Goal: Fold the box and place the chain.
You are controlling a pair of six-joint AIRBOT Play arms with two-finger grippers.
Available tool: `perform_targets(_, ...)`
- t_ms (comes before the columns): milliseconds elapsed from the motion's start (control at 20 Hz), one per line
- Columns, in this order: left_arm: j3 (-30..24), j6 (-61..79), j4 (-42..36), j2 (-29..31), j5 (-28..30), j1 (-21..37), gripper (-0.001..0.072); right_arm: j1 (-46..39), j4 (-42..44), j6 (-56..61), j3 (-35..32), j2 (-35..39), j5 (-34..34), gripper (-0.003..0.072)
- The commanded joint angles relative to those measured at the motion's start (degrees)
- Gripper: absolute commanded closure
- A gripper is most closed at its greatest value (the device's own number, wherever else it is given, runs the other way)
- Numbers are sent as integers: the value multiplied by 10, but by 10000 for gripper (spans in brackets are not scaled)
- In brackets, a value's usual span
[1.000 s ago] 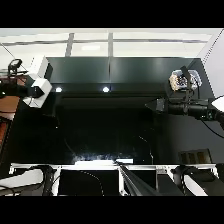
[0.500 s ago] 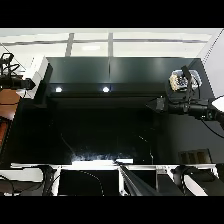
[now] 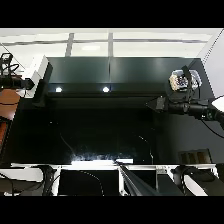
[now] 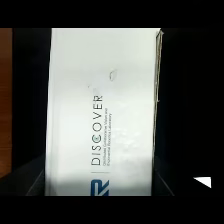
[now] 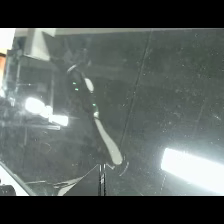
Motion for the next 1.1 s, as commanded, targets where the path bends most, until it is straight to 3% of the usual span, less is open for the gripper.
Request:
perform_targets(0,1,-5,0,-9,3,0,237,0,0,2,0,1,0,648)
perform_targets(50,1,-5,0,-12,2,0,42,0,0,2,0,1,0,649)
perform_targets(100,1,-15,0,-14,1,-2,-11,0,0,2,0,1,0,649)
perform_targets(350,24,-20,5,26,-15,-10,-11,0,5,2,0,1,11,648)
perform_targets(600,76,-78,8,143,-58,-17,-6,-6,-16,-7,18,1,34,649)
perform_targets(650,83,-120,5,174,-81,-24,68,-15,-40,-7,36,1,56,648)
perform_targets(700,84,-163,4,206,-114,-33,417,-25,-63,-7,56,4,80,648)
perform_targets(800,77,-220,6,259,-209,-65,683,-40,-127,-3,95,26,125,649)
perform_targets(900,37,-223,6,320,-278,-123,685,-40,-212,33,105,75,97,649)
perform_targets(1050,-125,-276,7,455,-214,-239,685,-40,-326,107,64,145,19,649)
